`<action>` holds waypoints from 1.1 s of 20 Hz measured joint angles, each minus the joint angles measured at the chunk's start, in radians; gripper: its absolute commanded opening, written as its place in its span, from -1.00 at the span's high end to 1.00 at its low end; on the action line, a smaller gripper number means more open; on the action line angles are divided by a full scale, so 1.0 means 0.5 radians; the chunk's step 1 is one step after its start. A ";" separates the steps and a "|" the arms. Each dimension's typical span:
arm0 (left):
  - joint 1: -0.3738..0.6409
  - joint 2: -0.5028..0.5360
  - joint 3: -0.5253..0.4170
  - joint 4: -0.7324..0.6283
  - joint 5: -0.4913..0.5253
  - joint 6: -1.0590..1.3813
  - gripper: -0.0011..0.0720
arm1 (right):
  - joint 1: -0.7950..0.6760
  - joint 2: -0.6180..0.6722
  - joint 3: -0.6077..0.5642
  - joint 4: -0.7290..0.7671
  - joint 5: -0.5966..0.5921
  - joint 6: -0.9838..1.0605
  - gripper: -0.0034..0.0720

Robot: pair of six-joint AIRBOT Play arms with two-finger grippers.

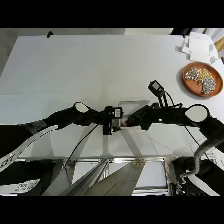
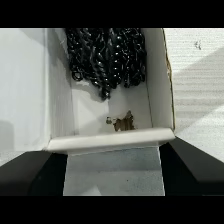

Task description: Fold the box and place the chain.

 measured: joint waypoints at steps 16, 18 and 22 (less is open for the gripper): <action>0.000 0.000 0.000 0.000 0.000 0.000 0.78 | -0.322 -0.080 0.579 -0.305 0.039 -0.307 0.35; 0.000 0.000 0.000 0.001 0.000 0.000 0.78 | -0.317 -0.220 0.616 -0.313 0.034 -0.417 0.35; 0.000 0.000 0.000 0.000 0.000 0.000 0.78 | -0.237 -0.502 0.645 -0.365 0.132 -0.591 0.35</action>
